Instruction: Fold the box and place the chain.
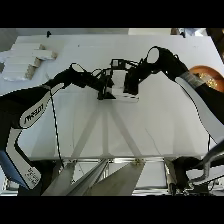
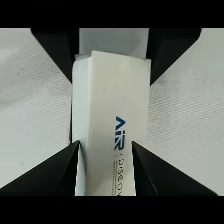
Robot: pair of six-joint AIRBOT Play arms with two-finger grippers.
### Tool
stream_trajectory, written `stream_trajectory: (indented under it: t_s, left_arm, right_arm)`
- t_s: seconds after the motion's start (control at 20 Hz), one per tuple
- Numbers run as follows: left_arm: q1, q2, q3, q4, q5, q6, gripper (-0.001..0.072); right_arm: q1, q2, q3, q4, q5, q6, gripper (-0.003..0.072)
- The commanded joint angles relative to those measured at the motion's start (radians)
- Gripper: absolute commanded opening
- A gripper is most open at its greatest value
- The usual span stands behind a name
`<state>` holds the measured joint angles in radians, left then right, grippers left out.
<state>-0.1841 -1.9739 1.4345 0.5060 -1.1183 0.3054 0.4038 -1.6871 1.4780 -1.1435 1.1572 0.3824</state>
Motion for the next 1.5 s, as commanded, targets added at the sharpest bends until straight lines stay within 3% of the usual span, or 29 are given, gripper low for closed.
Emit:
stream_trajectory:
  t_s: [0.0, 0.05, 0.1, 1.45]
  left_arm:
    - [0.000, 0.001, 0.000, 0.000, 0.000, 0.002, 0.0396]
    - [0.000, 0.001, 0.000, 0.000, 0.000, 0.002, 0.0396]
    - [0.000, 0.001, 0.000, 0.000, 0.000, 0.001, 0.0396]
    - [0.000, 0.001, 0.000, 0.000, 0.000, 0.002, 0.0396]
  right_arm:
    - [0.022, 0.001, 0.001, -0.058, -0.042, 0.037, 0.0345]
    - [0.023, 0.001, 0.001, -0.060, -0.042, 0.039, 0.0284]
    - [0.023, 0.001, 0.001, -0.061, -0.044, 0.039, 0.0279]
    - [0.043, 0.000, -0.065, -0.053, 0.000, 0.119, 0.0334]
